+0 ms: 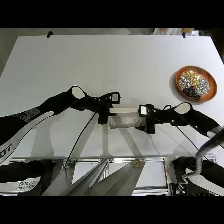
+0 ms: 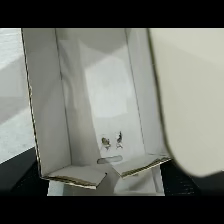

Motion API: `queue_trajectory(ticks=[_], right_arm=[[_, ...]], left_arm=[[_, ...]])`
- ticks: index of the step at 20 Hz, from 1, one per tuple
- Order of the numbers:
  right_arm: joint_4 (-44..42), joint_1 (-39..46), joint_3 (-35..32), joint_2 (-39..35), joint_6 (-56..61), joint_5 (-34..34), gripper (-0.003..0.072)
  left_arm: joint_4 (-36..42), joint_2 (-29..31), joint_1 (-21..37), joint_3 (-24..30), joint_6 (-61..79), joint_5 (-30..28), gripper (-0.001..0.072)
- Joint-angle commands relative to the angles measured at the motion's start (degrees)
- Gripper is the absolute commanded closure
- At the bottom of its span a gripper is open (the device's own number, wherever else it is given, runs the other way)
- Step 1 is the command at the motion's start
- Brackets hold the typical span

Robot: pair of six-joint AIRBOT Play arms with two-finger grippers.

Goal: Fold the box and place the chain.

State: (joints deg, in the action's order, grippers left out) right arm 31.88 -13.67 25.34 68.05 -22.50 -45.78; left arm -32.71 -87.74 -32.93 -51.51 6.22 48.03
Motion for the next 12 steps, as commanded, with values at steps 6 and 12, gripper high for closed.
queue_trajectory(ticks=[6, 12], right_arm=[[-0.9, 0.1, 0.0, 3.9, -1.6, -1.0, 0.0067], [-0.4, 0.0, 0.0, 4.2, -1.6, -0.6, 0.0310]], left_arm=[[0.1, 0.0, 0.0, 0.0, -0.1, -0.2, 0.0699], [0.1, 0.0, 0.0, 0.0, -0.1, -0.2, 0.0699]])
